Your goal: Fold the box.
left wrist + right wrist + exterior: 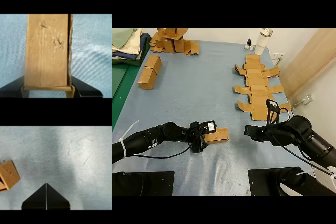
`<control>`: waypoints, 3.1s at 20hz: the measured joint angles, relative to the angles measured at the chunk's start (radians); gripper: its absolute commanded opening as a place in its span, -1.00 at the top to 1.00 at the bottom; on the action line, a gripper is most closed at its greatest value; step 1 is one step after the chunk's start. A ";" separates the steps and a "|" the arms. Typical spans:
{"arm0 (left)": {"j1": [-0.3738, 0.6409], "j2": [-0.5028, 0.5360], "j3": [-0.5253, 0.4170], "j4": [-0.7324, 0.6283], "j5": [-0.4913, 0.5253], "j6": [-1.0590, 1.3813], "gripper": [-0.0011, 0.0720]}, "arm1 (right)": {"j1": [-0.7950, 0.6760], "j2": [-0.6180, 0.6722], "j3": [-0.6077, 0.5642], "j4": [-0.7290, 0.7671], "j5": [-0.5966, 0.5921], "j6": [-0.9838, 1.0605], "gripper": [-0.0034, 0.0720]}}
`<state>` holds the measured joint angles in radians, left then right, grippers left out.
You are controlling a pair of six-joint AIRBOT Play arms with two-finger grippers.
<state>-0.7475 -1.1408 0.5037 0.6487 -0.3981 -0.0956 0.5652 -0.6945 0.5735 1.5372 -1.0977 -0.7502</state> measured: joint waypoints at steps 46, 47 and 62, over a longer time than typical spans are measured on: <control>1.038 -0.291 0.438 0.359 0.021 -0.720 -0.43 | -0.001 -0.064 0.000 -0.013 0.175 0.042 0.90; 1.038 -0.320 0.460 0.356 0.021 -0.727 -0.43 | -0.001 -0.064 0.000 -0.013 0.178 0.042 0.90; 1.063 -0.417 0.557 0.348 -0.119 -0.772 -0.95 | 0.000 -0.064 0.000 -0.012 0.181 0.042 0.90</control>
<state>0.3157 -1.5574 1.0611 0.9966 -0.5175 -0.8677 0.5648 -0.7589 0.5735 1.5253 -0.9165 -0.7078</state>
